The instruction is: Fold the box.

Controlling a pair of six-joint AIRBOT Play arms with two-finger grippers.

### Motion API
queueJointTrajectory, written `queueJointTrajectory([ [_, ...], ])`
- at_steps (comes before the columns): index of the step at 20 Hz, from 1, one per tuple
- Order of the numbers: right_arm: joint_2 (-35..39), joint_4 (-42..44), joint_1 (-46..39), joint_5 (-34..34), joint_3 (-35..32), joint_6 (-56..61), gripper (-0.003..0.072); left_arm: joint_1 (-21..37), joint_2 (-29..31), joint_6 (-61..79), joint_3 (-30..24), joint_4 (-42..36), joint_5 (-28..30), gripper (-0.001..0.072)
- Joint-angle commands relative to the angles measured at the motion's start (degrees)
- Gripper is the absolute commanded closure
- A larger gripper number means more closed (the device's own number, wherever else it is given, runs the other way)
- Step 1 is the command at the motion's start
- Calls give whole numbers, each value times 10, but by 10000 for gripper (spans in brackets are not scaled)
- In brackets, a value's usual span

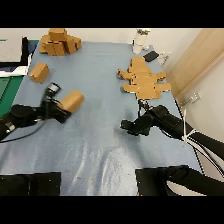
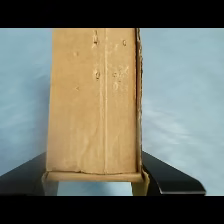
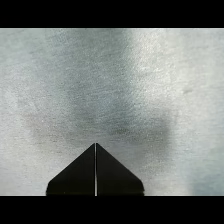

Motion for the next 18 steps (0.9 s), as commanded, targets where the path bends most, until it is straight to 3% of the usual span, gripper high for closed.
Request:
queueJointTrajectory([
  [1, -1, -2, 0, 0, 0, -4, 681, 148, -2, -30, 4, 19, 55, 202],
  [4, -1, -2, 0, 7, 0, -3, 682, 221, -47, -30, 31, 20, 64, 202],
  [6, -1, -1, 0, 19, 0, -3, 682, 240, -101, -30, 66, 20, 61, 203],
  [12, -1, 3, 0, 22, 0, -3, 681, 244, -275, -66, 236, 20, 61, 203],
  [18, -1, 10, 0, 53, 3, -3, 681, 236, -391, -91, 403, 30, 53, 203],
])
